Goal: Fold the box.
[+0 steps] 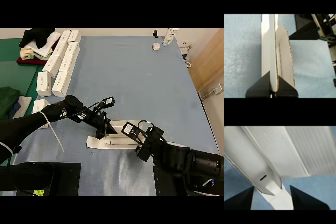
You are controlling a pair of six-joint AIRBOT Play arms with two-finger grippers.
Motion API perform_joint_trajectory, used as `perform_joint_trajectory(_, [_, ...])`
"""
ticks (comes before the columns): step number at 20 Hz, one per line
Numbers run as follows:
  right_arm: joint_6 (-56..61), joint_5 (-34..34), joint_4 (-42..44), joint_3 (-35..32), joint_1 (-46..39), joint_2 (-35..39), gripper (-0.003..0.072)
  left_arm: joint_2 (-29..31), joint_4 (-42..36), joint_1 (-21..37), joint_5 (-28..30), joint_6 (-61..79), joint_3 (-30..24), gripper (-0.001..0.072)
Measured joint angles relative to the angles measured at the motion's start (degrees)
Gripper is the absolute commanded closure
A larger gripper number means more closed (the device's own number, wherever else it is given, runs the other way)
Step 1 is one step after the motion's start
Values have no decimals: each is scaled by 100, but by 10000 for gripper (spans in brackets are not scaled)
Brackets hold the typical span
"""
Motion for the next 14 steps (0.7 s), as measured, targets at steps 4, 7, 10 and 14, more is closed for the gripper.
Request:
perform_joint_trajectory(4, [-1633,634,850,-179,-949,258,-34,0,2,2,0,0,0,696])
perform_joint_trajectory(7, [-3423,885,1963,-223,-1840,319,-34,0,2,0,0,0,0,696])
perform_joint_trajectory(10, [-5547,1014,3410,-256,-2767,295,-34,0,2,0,2,0,0,696])
perform_joint_trajectory(14, [-7823,990,4981,-337,-3628,26,-34,0,4,0,-9,0,-2,696])
